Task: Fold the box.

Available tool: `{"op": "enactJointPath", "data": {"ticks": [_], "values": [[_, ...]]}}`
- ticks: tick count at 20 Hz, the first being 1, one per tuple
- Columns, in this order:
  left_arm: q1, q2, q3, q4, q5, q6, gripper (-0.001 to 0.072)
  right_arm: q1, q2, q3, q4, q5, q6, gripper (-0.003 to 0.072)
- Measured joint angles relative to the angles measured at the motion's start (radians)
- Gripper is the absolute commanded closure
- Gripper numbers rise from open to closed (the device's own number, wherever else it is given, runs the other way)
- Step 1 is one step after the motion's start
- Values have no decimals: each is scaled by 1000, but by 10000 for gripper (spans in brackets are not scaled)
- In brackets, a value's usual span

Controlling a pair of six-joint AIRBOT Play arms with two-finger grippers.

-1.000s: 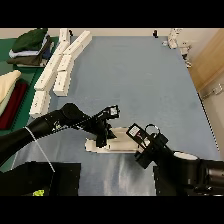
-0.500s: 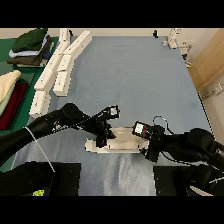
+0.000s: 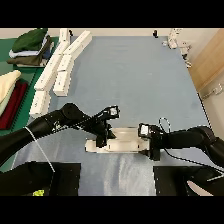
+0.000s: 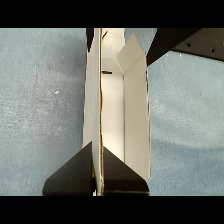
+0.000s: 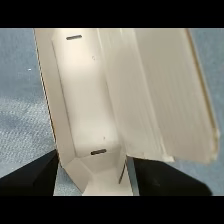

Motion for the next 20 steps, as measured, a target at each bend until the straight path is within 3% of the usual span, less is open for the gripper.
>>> {"op": "enactJointPath", "data": {"ticks": [5, 20], "values": [[0, 0, 0, 0, 0, 0, 697, -16, -75, -2, 43, 6, -69, -34], [0, 0, 0, 0, 1, 0, 696, -19, -143, -5, 74, 47, -165, -23]]}}
